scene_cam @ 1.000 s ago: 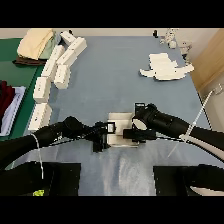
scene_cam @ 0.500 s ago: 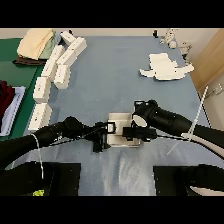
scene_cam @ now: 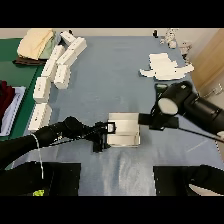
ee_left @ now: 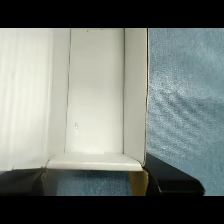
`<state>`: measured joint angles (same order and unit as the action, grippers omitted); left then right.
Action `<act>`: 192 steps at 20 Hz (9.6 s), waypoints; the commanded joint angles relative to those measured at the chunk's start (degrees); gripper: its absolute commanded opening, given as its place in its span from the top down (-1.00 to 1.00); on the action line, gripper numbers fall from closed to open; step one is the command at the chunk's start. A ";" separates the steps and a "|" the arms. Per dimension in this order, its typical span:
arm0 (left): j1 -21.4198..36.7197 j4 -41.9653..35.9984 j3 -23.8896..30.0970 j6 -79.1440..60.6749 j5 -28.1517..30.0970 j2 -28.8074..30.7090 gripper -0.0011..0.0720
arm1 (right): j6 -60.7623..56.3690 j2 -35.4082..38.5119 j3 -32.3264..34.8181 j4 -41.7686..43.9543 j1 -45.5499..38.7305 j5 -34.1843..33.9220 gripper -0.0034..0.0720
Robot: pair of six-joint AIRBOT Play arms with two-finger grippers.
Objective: Fold the box.
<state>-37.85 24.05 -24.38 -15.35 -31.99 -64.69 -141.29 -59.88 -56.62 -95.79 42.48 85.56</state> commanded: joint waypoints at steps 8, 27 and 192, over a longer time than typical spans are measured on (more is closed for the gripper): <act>0.02 0.00 -0.04 -0.02 0.02 0.00 -0.19 | 59.10 -20.81 -0.09 54.36 -39.06 -11.58 0.91; 0.02 0.00 -0.02 -0.02 0.02 0.00 -0.19 | 87.49 -18.05 3.45 54.49 -22.97 -5.44 0.91; 4.72 2.16 -2.40 18.43 4.48 4.39 -0.19 | 39.17 -10.51 -1.81 4.28 -27.17 -12.94 0.81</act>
<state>-36.01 24.77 -25.58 -7.55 -30.09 -62.78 -102.00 -70.35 -58.39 -91.44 15.35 72.38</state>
